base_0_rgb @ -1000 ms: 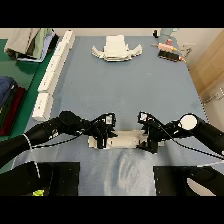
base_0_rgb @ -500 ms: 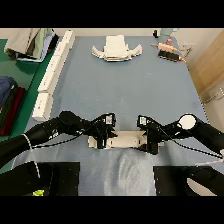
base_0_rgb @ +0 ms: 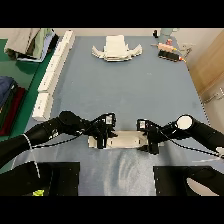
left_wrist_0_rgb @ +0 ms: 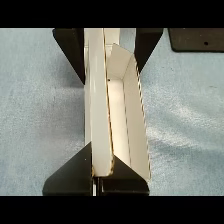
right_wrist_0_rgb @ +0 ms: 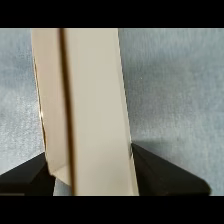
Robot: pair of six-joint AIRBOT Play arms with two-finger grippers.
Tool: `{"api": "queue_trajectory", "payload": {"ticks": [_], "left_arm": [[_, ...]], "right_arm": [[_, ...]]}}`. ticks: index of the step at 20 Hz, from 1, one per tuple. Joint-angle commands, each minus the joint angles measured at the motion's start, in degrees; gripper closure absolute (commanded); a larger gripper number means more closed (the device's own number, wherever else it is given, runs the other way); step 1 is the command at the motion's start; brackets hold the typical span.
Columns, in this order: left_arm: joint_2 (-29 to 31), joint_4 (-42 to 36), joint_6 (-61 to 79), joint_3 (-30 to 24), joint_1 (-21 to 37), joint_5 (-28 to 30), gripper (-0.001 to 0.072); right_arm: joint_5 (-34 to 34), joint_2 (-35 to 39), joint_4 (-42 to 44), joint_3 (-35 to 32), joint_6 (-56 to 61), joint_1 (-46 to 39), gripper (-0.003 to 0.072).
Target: Fold the box.
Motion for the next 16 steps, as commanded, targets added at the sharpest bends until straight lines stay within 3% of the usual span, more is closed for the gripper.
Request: {"api": "queue_trajectory", "payload": {"ticks": [1,12,13,14,16], "left_arm": [[0.0,0.0,0.0,0.0,0.0,0.0,0.0694],[0.0,0.0,0.0,0.0,0.0,0.0,0.0694],[0.0,0.0,0.0,0.1,0.0,0.0,0.0694],[0.0,0.0,0.0,0.0,0.0,0.0,0.0694],[0.0,0.0,0.0,0.0,0.0,0.0,0.0694]], "right_arm": [[-1.5,-0.2,0.6,-0.8,-2.0,-0.3,-0.0019],[-3.9,-0.2,3.3,-2.5,-5.4,0.2,0.0001],[-4.3,-0.2,3.4,-2.6,-5.9,0.2,0.0015],[-4.2,-0.3,3.6,-2.7,-6.9,0.2,0.0118],[-4.2,-0.8,3.8,-2.8,-7.3,0.2,0.0148]]}}
